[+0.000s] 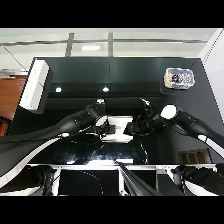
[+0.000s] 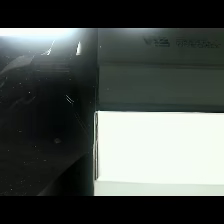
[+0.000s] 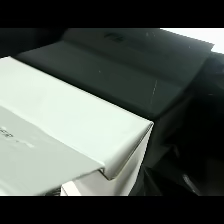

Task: Fold the box and place the chain.

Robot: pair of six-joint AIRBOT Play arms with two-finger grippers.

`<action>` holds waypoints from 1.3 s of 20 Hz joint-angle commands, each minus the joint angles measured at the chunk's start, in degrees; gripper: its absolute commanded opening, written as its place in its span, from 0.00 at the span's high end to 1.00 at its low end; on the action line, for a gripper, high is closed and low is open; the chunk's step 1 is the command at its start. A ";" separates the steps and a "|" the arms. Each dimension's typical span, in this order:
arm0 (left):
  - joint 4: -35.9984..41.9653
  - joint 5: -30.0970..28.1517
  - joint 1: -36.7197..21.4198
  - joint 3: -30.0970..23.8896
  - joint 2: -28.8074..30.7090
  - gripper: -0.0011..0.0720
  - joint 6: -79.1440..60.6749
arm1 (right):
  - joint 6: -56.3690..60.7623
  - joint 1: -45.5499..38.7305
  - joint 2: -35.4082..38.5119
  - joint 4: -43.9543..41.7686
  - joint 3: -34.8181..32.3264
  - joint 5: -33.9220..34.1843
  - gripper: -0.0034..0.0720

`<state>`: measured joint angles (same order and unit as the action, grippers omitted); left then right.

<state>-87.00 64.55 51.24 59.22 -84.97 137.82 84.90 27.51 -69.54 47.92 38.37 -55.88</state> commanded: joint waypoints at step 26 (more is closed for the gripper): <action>0.48 0.00 0.00 0.04 -0.02 0.94 -0.04 | 42.32 17.38 -7.69 34.23 13.09 -4.44 0.64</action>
<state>-86.50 64.55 51.24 59.24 -84.97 137.80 125.69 44.80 -76.51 82.00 50.61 -60.47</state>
